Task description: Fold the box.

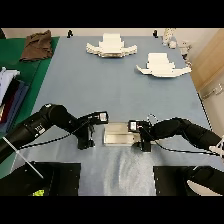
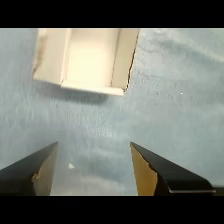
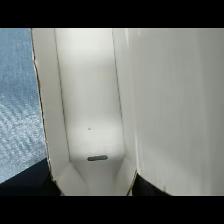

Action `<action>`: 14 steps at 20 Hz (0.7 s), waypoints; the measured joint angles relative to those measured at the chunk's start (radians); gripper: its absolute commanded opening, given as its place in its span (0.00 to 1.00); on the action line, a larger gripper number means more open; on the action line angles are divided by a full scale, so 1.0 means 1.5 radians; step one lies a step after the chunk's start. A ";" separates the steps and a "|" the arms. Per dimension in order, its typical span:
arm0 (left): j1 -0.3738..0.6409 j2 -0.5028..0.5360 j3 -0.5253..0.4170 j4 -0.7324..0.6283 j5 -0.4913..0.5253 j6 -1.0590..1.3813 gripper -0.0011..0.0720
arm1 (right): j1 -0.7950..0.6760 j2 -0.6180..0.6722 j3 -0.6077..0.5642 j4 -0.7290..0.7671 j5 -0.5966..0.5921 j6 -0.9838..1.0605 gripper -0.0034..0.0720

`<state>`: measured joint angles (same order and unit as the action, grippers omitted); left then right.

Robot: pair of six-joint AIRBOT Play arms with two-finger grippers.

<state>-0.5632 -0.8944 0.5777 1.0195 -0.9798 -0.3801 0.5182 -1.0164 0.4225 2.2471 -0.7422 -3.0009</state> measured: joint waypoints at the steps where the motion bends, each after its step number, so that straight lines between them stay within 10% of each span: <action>1: 0.003 -0.004 -0.016 -0.027 0.021 0.053 0.96 | 0.000 0.000 0.000 0.000 0.000 0.000 0.63; 14: 0.005 -0.093 -0.076 -0.250 0.170 0.344 0.96 | 0.000 0.000 0.000 0.000 0.000 0.000 0.63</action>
<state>-0.5564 -1.0344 0.4633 0.6445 -0.7242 0.1360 0.5182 -1.0164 0.4225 2.2475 -0.7418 -3.0009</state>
